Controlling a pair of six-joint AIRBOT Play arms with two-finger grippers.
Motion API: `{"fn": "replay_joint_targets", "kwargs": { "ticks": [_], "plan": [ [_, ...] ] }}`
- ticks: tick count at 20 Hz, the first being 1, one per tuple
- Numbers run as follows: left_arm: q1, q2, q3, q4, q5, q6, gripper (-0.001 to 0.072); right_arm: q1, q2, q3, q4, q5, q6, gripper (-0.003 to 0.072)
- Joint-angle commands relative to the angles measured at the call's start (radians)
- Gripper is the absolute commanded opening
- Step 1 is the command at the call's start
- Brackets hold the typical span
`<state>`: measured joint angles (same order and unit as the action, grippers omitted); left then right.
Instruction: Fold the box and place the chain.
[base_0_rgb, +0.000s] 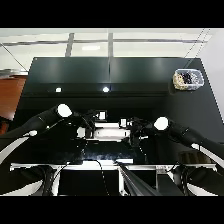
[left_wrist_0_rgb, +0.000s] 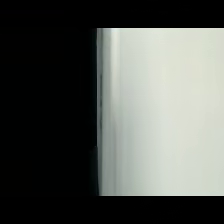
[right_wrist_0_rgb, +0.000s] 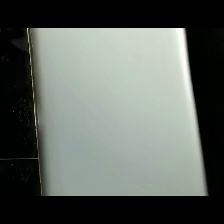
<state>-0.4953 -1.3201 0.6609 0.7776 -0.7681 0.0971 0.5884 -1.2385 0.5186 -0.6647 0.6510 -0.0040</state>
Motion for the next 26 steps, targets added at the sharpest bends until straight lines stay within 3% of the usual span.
{"fn": "replay_joint_targets", "kwargs": {
  "ticks": [1,5,7,8,12,16,17,18,20,21,22,24,26],
  "plan": [
    [0.001,0.0,0.001,0.0,-0.013,0.0,0.0033,0.0,0.0,0.0,0.0,-0.008,0.0,0.0472],
    [0.001,0.002,0.001,0.013,-0.054,0.0,0.0132,0.0,0.0,0.0,-0.001,-0.008,0.0,0.0471],
    [0.004,0.014,0.001,0.038,-0.079,-0.001,0.03,0.0,0.0,0.0,-0.002,-0.008,0.0,0.0471],
    [0.009,0.024,0.002,0.031,-0.072,-0.017,0.0417,0.0,0.0,0.0,-0.002,-0.008,0.0,0.0471],
    [0.02,0.087,0.021,0.025,-0.032,-0.027,0.0517,0.0,0.0,0.0,-0.002,-0.008,0.0,0.0471],
    [0.067,0.192,0.021,0.027,-0.024,-0.137,0.0517,0.0,0.0,0.0,-0.003,-0.011,0.0,0.047],
    [0.085,0.222,0.021,0.027,-0.028,-0.18,0.0517,0.0,0.0,0.0,-0.012,-0.014,0.0,0.0428],
    [0.106,0.257,0.021,0.027,-0.033,-0.249,0.0515,0.0,0.0,0.0,-0.026,-0.016,0.0,0.0296],
    [0.15,0.322,0.021,0.026,-0.095,-0.421,0.0506,0.0,0.0,0.0,-0.028,-0.018,0.0,0.0307],
    [0.168,0.348,0.021,0.025,-0.16,-0.497,0.0468,0.0,0.0,0.0,-0.027,-0.018,0.0,0.0308],
    [0.181,0.37,0.021,0.026,-0.243,-0.555,0.0345,0.0,0.0,0.0,-0.027,-0.018,0.0,0.0307],
    [0.19,0.384,0.021,0.026,-0.411,-0.603,0.0031,0.0,0.0,0.0,-0.028,-0.018,0.0,0.0307],
    [0.182,0.383,0.016,0.026,-0.511,-0.668,0.0029,0.0,0.0,0.0,-0.028,-0.019,0.0,0.0307]
  ]
}}
